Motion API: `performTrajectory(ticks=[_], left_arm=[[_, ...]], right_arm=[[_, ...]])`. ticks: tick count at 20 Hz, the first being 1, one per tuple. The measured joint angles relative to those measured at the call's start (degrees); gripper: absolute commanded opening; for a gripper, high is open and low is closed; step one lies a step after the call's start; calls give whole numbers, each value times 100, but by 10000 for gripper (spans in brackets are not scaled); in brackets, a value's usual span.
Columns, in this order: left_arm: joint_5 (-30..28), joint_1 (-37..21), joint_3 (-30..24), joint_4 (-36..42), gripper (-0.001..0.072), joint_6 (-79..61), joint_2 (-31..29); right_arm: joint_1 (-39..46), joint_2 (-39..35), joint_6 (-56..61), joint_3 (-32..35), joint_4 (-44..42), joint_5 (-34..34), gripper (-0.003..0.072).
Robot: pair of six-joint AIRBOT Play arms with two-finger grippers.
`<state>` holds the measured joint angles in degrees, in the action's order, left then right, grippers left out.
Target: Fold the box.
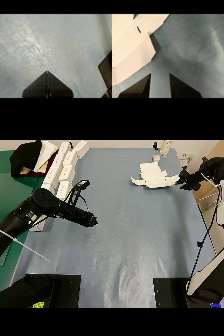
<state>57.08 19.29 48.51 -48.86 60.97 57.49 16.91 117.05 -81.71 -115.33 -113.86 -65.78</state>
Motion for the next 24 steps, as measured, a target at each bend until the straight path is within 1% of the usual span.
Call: performTrajectory(ticks=[3,6,7,8,9,10,11,15,19,22,24], left_arm=[[0,0,0,0,14,0,0],[0,0,0,2,14,0,0],[0,0,0,2,14,0,0],[0,0,0,2,14,0,0],[0,0,0,2,14,0,0],[0,0,0,2,14,0,0],[0,0,0,2,14,0,0],[2,0,0,0,14,0,0],[0,0,0,2,14,0,0],[0,0,0,2,14,0,0],[0,0,0,2,14,-2,0]], right_arm=[[50,424,-251,-192,-568,254,347],[57,625,-444,-271,-1038,595,342],[59,658,-485,-280,-1150,713,289],[59,684,-509,-289,-1244,811,287],[59,699,-535,-297,-1316,929,197],[59,710,-560,-302,-1386,1032,68],[59,723,-588,-304,-1419,1110,3],[28,730,-732,-308,-1556,1071,0],[-127,535,-870,-243,-1631,505,-3],[-308,170,-894,15,-1563,157,-3],[-450,-151,-815,339,-1427,-55,-4]])
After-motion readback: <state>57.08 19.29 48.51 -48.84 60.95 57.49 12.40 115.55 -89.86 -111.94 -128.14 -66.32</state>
